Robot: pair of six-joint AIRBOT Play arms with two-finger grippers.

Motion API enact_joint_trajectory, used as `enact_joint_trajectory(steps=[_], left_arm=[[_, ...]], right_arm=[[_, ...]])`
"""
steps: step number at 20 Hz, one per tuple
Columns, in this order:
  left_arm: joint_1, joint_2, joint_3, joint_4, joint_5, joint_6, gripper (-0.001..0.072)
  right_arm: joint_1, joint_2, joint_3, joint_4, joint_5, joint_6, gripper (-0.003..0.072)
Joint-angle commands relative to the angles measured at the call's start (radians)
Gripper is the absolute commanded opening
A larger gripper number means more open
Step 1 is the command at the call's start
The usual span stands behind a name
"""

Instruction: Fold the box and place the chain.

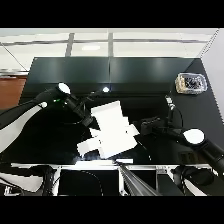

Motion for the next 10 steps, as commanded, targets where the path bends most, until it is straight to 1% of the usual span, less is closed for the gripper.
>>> enact_joint_trajectory(steps=[1,3,4,5,7,8,10], left_arm=[[-0.012,0.118,-0.029,0.008,0.087,0.006,0.0022],[-0.042,0.220,-0.093,0.006,0.228,0.089,0.0022],[-0.064,0.262,-0.128,0.006,0.286,0.162,0.0024],[-0.082,0.282,-0.152,0.009,0.319,0.247,0.0025],[-0.114,0.283,-0.162,0.040,0.341,0.437,0.0024],[-0.134,0.283,-0.162,0.067,0.388,0.484,0.0024],[-0.180,0.281,-0.162,0.117,0.529,0.488,0.0024]], right_arm=[[-0.103,0.003,0.114,-0.317,0.247,0.000,0.0684],[-0.140,0.003,0.189,-0.531,0.392,0.000,0.0684],[-0.151,0.003,0.216,-0.601,0.430,0.000,0.0684],[-0.159,0.003,0.233,-0.622,0.435,0.000,0.0684],[-0.162,0.003,0.244,-0.566,0.419,0.000,0.0684],[-0.162,0.003,0.244,-0.521,0.397,0.000,0.0684],[-0.161,0.002,0.244,-0.420,0.378,0.000,0.0684]])
